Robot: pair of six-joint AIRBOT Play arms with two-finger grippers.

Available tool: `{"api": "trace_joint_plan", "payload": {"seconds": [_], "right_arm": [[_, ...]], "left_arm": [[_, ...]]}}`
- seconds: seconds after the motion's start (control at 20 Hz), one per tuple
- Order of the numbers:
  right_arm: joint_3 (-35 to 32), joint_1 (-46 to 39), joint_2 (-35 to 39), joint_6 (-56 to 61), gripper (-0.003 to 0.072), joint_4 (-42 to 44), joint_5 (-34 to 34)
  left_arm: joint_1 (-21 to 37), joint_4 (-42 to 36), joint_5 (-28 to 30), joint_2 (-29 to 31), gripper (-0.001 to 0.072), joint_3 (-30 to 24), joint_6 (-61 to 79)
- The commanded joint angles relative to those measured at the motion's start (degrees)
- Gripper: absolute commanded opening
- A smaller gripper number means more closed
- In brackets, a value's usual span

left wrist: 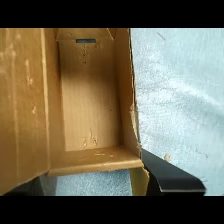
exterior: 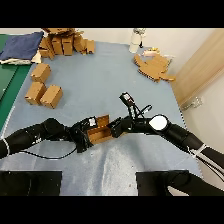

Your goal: Fold the box.

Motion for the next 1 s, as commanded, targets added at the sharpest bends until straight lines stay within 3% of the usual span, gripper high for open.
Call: {"api": "trace_joint_plan", "payload": {"seconds": [0.0, 0.4, 0.6, 0.75, 0.85, 0.95], "right_arm": [[0.0, 0.0, 0.0, 0.0, 0.0001, 0.0, 0.0], [0.0, 0.0, 1.8, 0.0, 0.0001, -0.6, -1.2], [0.0, -0.3, 5.0, 2.3, 0.0001, -2.0, -2.9], [0.0, -1.2, 5.3, 6.4, 0.0002, -5.2, -3.0], [0.0, -1.2, 5.3, 8.0, 0.0002, -5.7, -3.1], [0.0, -1.2, 5.3, 9.2, 0.0002, -5.7, -3.4]], "left_arm": [[0.0, -0.3, 0.3, 0.0, 0.0104, 0.1, -0.5], [0.0, 4.9, 1.1, 0.0, 0.0102, 0.1, 2.7], [0.2, 4.8, -3.8, 0.0, 0.0102, 0.7, 10.4], [4.1, 3.2, -9.3, 0.0, 0.0101, 1.3, 12.9], [7.5, 0.9, -14.3, 0.0, 0.0013, 1.7, 17.4], [9.0, 0.2, -15.7, 0.0, 0.0013, 2.2, 19.5]]}}
